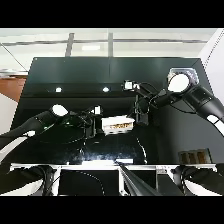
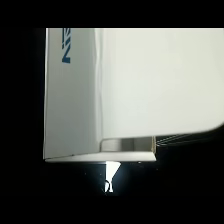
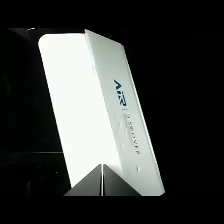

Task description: Fold the box and place the chain.

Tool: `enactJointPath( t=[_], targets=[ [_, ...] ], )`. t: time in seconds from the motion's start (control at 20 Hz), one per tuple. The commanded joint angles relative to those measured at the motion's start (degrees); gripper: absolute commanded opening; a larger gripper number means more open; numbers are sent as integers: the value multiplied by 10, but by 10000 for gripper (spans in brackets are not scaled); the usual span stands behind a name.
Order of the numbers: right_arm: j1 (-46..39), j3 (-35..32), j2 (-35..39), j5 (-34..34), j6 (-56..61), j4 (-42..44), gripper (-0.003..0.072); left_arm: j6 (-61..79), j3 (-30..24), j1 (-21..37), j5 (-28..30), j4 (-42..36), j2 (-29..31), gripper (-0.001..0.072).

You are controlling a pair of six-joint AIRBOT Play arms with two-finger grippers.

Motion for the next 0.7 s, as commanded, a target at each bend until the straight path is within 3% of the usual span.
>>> enactJointPath(
  t=[0.0, 0.25, 0.65],
  targets=[
    [0, -20, -1, 5, 14, 2, 15, 0, 0, 0, 1, 0, 0, 464],
    [0, -40, -19, 2, 35, 17, 15, 0, 0, 0, 1, 0, 0, 464],
    [0, -39, -19, 55, 61, 57, 16, 0, 0, 0, 1, 0, 0, 464]
  ],
)
